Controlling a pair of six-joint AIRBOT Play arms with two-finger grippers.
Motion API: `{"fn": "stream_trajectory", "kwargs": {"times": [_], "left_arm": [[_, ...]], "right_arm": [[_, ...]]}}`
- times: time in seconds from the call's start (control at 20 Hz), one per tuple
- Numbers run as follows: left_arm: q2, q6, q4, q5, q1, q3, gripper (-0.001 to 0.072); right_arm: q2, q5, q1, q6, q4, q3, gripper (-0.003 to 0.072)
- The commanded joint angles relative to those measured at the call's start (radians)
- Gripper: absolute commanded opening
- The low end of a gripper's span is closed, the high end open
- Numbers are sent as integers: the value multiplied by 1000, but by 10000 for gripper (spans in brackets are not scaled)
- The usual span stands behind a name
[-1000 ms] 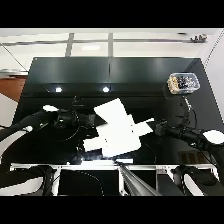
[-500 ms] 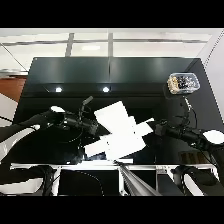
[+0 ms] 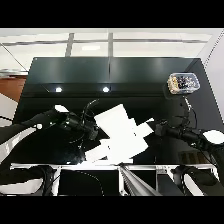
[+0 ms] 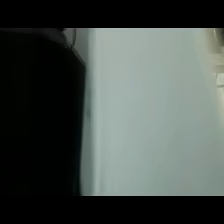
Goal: Fold the box and place the chain.
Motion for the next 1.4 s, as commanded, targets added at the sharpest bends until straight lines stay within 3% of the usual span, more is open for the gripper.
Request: {"fn": "stream_trajectory", "kwargs": {"times": [0.0,0.05,0.1,0.15,0.2,0.45,0.55,0.65,0.75,0.85,1.05,1.15,1.25,1.35], "left_arm": [[0,2,22,-1,-4,3,190],[0,3,23,0,-3,6,51],[0,3,23,0,-3,11,32],[0,3,26,-3,-4,20,32],[0,3,29,-6,-4,33,31],[38,-2,169,-31,-10,139,26],[105,-2,276,46,-39,151,25],[195,-12,502,171,-110,151,26],[264,-48,641,302,-179,143,27],[286,-46,635,421,-212,118,30],[209,-47,667,373,-222,92,32],[188,-8,618,368,-222,91,31],[190,216,538,369,-222,90,29],[180,256,496,419,-222,90,29]], "right_arm": [[0,2,1,-2,-2,-1,40],[0,11,1,-2,-2,0,41],[0,21,1,-2,-5,0,210],[0,27,-1,2,-14,3,541],[0,35,-10,20,-51,18,715],[0,199,-174,50,-374,282,715],[0,209,-222,49,-472,365,714],[0,205,-229,49,-618,402,714],[-2,240,-223,-1,-657,395,713],[-2,263,-180,-130,-608,360,713],[-5,193,-39,-401,-467,221,714],[-6,130,43,-472,-454,154,714],[-10,95,117,-479,-455,114,714],[-10,67,182,-488,-455,95,713]]}}
